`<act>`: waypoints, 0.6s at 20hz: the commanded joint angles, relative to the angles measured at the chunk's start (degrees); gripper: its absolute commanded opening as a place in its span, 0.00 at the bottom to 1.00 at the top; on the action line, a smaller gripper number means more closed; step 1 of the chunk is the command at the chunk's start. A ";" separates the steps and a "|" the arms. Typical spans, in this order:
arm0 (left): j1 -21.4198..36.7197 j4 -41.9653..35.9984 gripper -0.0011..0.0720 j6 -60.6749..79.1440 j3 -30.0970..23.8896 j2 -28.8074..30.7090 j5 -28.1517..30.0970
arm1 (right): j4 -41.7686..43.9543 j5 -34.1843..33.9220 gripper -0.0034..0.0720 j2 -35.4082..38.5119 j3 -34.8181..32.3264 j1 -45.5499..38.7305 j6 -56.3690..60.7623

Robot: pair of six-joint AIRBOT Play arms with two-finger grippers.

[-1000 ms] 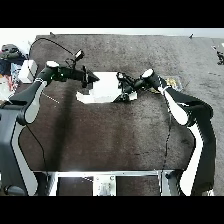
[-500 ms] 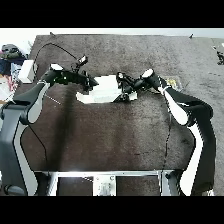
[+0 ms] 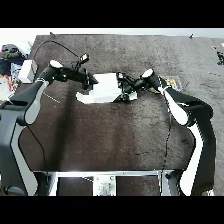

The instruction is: Fold the box and place the chain.

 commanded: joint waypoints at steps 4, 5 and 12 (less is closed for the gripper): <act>2.78 1.99 0.03 0.68 0.74 8.13 -7.85 | 0.02 0.04 0.64 0.04 -0.02 -0.04 0.07; 3.26 3.23 0.03 0.70 0.72 8.98 -9.62 | 0.04 0.04 0.64 0.04 -0.02 -0.04 0.09; 0.66 23.23 1.00 0.28 -5.07 9.42 -9.27 | 0.02 0.07 0.64 0.04 -0.02 -0.07 0.07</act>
